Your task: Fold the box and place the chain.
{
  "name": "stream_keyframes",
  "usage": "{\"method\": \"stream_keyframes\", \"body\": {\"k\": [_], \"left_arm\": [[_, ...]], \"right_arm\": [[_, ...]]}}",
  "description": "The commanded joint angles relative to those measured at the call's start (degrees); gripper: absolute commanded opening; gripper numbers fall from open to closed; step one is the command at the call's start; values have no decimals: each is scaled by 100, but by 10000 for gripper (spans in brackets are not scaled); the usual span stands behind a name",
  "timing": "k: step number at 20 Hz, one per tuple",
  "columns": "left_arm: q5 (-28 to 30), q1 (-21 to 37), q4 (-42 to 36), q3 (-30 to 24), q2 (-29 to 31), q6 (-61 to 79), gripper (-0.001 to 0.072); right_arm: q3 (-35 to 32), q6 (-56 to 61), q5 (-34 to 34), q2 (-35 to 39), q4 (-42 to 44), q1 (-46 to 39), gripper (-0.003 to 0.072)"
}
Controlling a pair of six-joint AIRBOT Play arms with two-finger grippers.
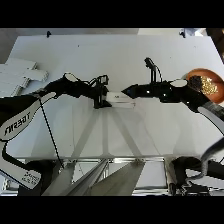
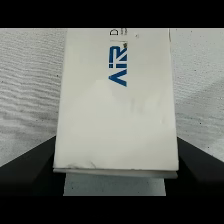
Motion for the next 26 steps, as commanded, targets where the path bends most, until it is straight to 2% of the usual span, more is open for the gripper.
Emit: {"method": "stream_keyframes", "body": {"k": [1, 8, 11, 14, 18, 23, 26], "left_arm": [[0, 4, 7, 2, 2, 13, 281], [0, 4, 7, 2, 2, 13, 281], [0, 4, 7, 2, 2, 13, 281], [0, 4, 7, 2, 2, 13, 281], [-2, 4, 7, 2, 2, 13, 281], [0, 4, 7, 2, 2, 13, 281], [0, 4, 7, 2, 2, 13, 281]], "right_arm": [[175, 26, -529, -105, 168, 452, 5], [179, 341, -796, -809, 31, 874, 5], [181, 686, -807, -994, -411, 940, 5], [181, 1128, -798, -997, -1056, 951, 5], [181, 1325, -708, -960, -1427, 951, 5], [199, 1329, -754, -726, -1445, 949, 6], [199, 1204, -1060, -378, -1390, 918, 8]]}}
